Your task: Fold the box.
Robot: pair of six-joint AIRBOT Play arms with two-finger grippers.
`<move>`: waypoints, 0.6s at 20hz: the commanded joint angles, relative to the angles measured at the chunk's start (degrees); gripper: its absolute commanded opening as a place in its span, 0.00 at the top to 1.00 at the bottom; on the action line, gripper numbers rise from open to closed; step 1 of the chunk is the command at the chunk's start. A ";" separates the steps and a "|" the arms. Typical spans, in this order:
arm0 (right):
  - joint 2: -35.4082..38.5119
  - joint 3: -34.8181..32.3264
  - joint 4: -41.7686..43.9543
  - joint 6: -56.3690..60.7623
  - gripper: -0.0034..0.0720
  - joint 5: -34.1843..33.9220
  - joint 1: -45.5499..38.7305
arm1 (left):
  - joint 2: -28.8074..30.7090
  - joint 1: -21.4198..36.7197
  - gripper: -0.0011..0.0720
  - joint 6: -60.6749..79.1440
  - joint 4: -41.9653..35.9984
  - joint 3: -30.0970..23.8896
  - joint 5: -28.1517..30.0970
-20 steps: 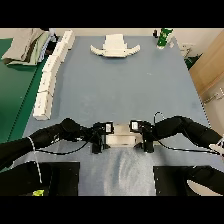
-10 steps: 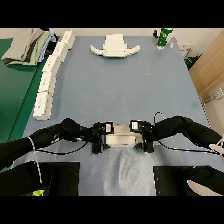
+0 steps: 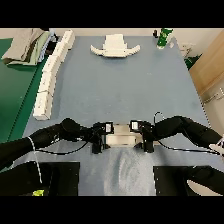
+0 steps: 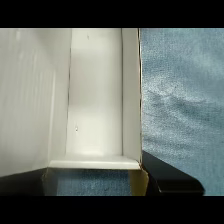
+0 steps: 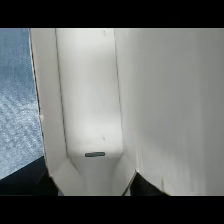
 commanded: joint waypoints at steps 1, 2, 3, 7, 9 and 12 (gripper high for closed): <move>-0.04 0.04 0.07 0.02 0.28 -0.46 0.04 | -0.04 0.00 0.40 0.02 0.00 0.07 -0.02; -0.04 0.04 0.09 0.02 0.28 -0.61 0.04 | -0.04 0.00 0.40 0.02 0.00 0.07 -0.02; -0.04 0.04 0.02 0.02 0.28 -0.57 0.04 | -0.04 0.00 0.40 0.02 0.00 0.07 -0.02; 1.18 0.24 -4.72 7.76 0.00 -1.20 0.04 | -0.04 0.00 0.40 0.02 0.00 0.07 -0.02; 3.48 0.92 -11.63 16.92 0.00 -3.08 0.04 | -0.04 0.00 0.40 0.02 0.00 0.07 -0.02; 8.52 2.89 -21.51 28.48 0.00 -8.28 0.04 | -0.04 0.00 0.40 0.00 0.00 0.07 -0.02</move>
